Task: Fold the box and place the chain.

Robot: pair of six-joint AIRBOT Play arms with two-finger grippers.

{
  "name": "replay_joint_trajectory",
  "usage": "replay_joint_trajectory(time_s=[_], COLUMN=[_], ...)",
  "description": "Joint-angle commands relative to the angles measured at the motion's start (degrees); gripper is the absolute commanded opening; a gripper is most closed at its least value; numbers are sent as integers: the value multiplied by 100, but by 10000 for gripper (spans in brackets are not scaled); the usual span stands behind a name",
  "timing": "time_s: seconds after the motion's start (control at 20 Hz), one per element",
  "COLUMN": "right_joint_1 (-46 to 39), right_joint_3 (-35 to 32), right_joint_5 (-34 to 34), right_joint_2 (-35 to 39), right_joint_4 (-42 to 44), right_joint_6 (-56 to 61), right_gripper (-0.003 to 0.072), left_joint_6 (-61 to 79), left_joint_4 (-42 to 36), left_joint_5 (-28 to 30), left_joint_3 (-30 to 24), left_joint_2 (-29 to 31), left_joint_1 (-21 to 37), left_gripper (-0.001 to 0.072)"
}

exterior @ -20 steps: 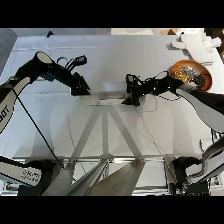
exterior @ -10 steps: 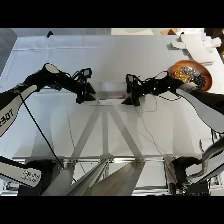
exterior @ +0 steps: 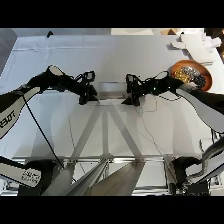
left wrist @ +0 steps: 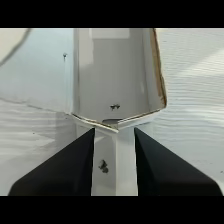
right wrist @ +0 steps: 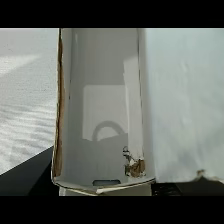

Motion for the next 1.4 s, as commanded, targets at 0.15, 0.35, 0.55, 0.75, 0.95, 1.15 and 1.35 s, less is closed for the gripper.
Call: replay_joint_trajectory(time_s=[0.15,0.35,0.55,0.75,0.95,1.15,1.35], right_joint_1=[4,4,4,4,4,4,4], right_joint_3=[7,7,7,7,7,7,7], right_joint_5=[0,0,2,0,0,0,0], right_joint_2=[-2,-2,-2,-2,-2,-2,-2], right_joint_4=[2,2,2,2,2,2,2], right_joint_6=[0,0,0,0,0,0,0], right_gripper=[458,458,458,458,458,458,458], left_joint_6=[55,55,52,31,59,61,181], left_joint_4=[-42,-28,-20,-17,-22,-22,-44], left_joint_5=[341,33,-92,4,11,160,201], left_joint_3=[-2,-2,-2,-2,-2,-2,-2], left_joint_2=[81,79,79,81,79,81,79], left_joint_1=[-31,-111,-149,-140,-149,-151,-188], left_gripper=[222,153,204,372,194,41,10])
